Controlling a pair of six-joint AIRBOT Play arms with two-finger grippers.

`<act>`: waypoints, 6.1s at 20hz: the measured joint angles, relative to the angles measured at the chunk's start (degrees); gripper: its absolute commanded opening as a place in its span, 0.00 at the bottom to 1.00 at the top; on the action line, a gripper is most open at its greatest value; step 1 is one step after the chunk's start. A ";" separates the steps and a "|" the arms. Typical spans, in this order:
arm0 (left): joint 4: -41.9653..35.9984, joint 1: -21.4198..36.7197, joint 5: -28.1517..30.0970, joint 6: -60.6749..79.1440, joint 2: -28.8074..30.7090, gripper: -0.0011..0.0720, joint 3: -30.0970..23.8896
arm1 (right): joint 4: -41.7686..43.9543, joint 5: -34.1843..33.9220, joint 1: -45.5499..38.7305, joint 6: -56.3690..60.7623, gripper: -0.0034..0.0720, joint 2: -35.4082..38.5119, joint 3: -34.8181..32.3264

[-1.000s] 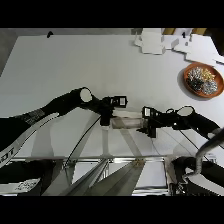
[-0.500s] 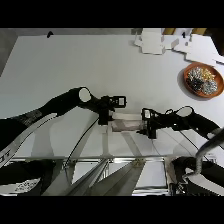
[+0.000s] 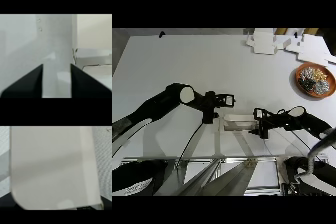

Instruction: Fold the box and place the chain.

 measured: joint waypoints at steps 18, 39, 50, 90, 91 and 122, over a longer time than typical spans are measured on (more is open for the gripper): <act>-5.42 -13.51 14.53 -17.09 -0.81 0.03 0.00 | -0.09 -0.31 -0.02 -0.09 0.57 -0.02 0.00; -9.60 -5.84 19.34 -17.51 -2.93 0.03 0.00 | -0.07 -0.13 -0.02 -0.07 0.57 0.02 0.00; -7.32 -5.03 2.14 -21.77 -0.37 0.03 -2.08 | -0.04 -0.11 -0.02 -0.09 0.57 0.02 0.00; -12.61 -0.79 9.20 4.09 -0.98 0.38 -11.28 | 0.00 -0.09 -0.02 -0.07 0.57 0.02 0.00; -13.38 -0.90 8.52 4.96 -1.05 0.38 -11.28 | -0.02 -0.09 -0.02 -0.09 0.57 0.02 0.00; -20.13 -4.74 12.31 9.55 -1.31 0.32 -11.28 | 0.00 -0.07 -0.04 0.02 0.57 0.02 0.00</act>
